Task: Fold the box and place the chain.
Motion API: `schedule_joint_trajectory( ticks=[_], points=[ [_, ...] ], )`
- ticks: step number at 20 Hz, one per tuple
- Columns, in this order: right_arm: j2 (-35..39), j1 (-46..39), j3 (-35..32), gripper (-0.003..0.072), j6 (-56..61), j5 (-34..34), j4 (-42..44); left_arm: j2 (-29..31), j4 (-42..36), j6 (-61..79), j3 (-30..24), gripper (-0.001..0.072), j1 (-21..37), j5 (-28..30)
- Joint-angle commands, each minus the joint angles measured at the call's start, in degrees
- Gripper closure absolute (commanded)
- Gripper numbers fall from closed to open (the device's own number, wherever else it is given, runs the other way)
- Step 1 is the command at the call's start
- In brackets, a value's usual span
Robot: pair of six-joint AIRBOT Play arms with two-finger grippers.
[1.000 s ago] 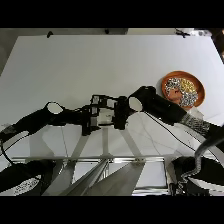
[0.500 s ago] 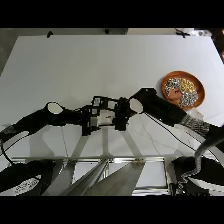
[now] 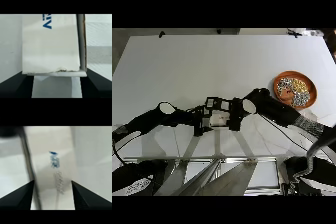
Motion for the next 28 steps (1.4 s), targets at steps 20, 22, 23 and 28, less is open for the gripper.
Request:
schedule_joint_trajectory(
  ticks=[20,22,23,28],
  points=[
    [10.8,-8.4,-8.2,0.0677,10.0,-11.2,24.4,0.0,0.0,-0.1,0.0,0.0622,0.0,0.6],
    [10.8,-8.4,-14.2,0.0679,1.8,-18.9,38.1,0.0,0.0,-0.1,0.0,0.0622,0.0,0.6],
    [10.8,-8.4,-16.9,0.0679,-3.6,-21.5,46.7,0.0,0.0,-0.1,0.0,0.0622,0.0,0.6],
    [10.8,-8.4,-23.5,0.068,-21.9,-22.3,69.7,0.0,0.0,-0.1,0.0,0.0622,0.0,0.6]
  ],
)
